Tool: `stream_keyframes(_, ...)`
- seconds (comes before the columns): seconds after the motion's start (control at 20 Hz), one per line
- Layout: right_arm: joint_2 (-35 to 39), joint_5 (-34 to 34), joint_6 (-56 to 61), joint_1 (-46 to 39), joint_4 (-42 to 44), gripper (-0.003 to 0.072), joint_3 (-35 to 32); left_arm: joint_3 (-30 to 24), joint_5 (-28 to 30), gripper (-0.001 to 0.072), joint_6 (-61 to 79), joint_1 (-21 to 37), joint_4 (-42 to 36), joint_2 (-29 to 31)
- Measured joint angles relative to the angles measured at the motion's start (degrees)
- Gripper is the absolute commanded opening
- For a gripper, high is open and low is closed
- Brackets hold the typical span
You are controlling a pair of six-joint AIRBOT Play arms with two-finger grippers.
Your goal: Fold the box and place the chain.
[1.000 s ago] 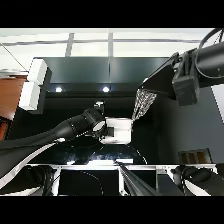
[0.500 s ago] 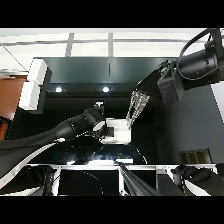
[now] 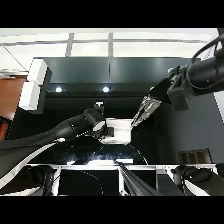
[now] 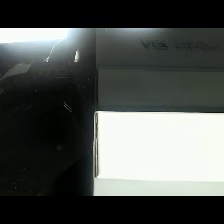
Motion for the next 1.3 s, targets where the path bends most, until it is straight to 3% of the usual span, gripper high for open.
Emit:
stream_keyframes(0.7,-1.31,-2.95,0.44,-0.17,10.58,0.0044,-0.79,0.0,0.0,0.003,0.0,0.0,0.02,0.0)
stream_keyframes(1.3,-1.9,-9.22,-0.83,3.41,10.16,0.0045,-19.56,0.0,0.02,0.003,0.02,0.0,0.02,0.0)
